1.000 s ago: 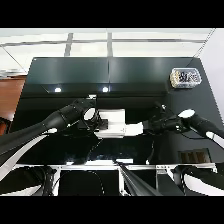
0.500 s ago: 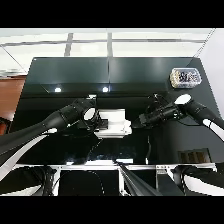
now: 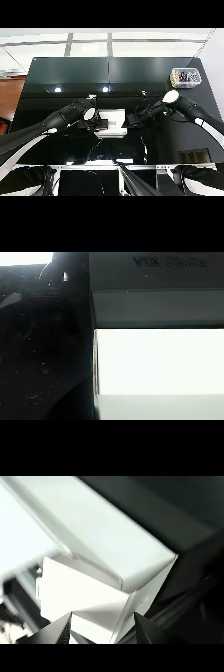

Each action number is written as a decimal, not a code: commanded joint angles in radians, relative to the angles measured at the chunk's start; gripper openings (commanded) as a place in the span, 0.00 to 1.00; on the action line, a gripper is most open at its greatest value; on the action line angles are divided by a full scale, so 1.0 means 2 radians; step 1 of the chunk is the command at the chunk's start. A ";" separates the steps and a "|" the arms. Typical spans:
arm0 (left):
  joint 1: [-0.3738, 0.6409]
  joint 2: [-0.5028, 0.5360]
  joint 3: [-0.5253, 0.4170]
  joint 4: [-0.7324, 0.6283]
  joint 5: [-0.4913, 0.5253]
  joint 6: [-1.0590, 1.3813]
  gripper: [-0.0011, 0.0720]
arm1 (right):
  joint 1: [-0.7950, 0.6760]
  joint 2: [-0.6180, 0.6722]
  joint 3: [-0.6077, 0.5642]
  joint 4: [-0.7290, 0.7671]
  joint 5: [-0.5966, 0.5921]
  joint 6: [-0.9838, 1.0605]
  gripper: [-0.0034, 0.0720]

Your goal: Fold the box and place the chain.

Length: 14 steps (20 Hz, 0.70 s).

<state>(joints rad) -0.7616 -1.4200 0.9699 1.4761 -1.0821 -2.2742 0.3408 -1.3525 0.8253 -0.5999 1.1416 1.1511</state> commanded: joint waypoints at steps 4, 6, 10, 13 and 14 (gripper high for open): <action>0.000 0.000 0.000 0.000 0.000 0.000 0.05 | 0.062 0.000 0.027 -0.101 -0.056 0.164 0.62; 0.000 0.000 0.000 0.000 0.000 0.000 0.05 | 0.091 0.000 0.033 -0.159 -0.076 0.221 0.62; 0.000 0.000 0.000 0.000 0.000 0.000 0.05 | 0.143 -0.002 0.058 -0.274 -0.090 0.346 0.62; 0.000 0.000 0.000 0.000 0.000 0.000 0.05 | 0.174 -0.016 0.083 -0.311 -0.086 0.412 0.61; 0.000 0.000 0.000 0.000 0.000 0.000 0.05 | 0.183 -0.023 0.092 -0.318 -0.083 0.424 0.47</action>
